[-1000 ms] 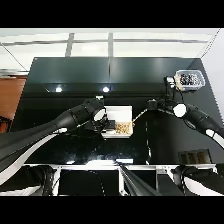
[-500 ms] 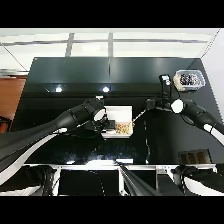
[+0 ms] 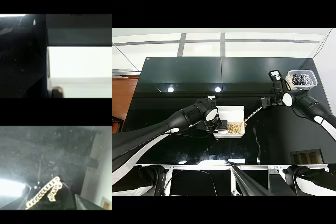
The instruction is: Fold the box and place the chain.
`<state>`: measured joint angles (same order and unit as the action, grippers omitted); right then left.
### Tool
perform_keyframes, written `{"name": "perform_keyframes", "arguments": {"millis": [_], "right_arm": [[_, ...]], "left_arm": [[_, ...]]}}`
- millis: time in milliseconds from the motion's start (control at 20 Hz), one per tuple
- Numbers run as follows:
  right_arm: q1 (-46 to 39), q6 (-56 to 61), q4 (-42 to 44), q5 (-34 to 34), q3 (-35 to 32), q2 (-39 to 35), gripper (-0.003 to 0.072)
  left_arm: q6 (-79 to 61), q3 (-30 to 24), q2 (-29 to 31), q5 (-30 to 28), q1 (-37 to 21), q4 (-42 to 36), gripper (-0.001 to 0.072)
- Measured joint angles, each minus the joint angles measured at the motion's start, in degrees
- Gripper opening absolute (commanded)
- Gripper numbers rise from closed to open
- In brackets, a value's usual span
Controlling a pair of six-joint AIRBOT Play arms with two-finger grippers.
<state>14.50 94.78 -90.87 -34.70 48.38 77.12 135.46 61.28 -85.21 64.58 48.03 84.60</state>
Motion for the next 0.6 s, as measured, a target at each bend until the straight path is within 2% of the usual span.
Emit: {"name": "perform_keyframes", "arguments": {"millis": [300, 600], "right_arm": [[3.89, 13.46, -8.31, -2.62, 2.69, 4.15, 0.0714], [4.66, 18.25, -9.49, -4.24, 3.32, 5.07, 0.0714]], "left_arm": [[0.00, 0.00, 0.00, 0.00, 0.02, 0.00, 0.0030], [0.02, 0.00, 0.00, 0.00, 0.07, 0.00, 0.0030]]}}
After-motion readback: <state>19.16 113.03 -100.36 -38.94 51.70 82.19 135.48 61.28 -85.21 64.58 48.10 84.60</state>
